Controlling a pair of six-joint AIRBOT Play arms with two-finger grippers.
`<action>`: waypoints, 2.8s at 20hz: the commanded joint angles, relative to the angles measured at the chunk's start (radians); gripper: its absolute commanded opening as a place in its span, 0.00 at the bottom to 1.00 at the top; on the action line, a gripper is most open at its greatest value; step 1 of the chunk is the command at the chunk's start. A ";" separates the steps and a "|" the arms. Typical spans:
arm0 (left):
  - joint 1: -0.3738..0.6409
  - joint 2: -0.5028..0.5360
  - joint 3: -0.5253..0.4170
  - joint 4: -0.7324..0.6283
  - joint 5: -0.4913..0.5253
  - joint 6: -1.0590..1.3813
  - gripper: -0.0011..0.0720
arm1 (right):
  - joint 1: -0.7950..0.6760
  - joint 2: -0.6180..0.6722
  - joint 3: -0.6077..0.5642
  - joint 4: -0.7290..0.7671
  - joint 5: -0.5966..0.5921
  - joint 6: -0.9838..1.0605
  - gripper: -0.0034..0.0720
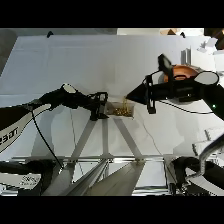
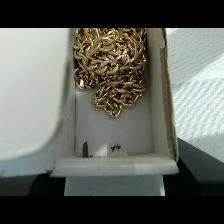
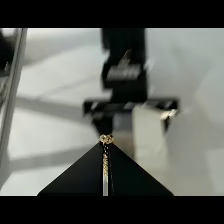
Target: Fold the box and place the chain.
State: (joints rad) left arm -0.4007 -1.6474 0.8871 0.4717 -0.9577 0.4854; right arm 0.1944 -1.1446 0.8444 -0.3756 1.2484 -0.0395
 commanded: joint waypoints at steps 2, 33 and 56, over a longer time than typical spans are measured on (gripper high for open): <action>0.000 0.000 0.000 0.000 0.000 0.000 0.55 | 0.057 -0.057 0.002 -0.095 0.015 0.018 0.18; 0.000 0.000 0.000 0.000 0.000 0.000 0.55 | 0.173 -0.470 0.489 -0.531 0.082 0.475 0.44; 0.000 0.000 0.000 0.000 0.000 0.000 0.55 | 0.330 -0.328 0.350 -0.589 -0.114 0.375 0.17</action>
State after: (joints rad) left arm -0.4015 -1.6474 0.8871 0.4770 -0.9649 0.4892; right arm 0.5076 -1.4868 1.1965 -0.9657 1.1385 0.3340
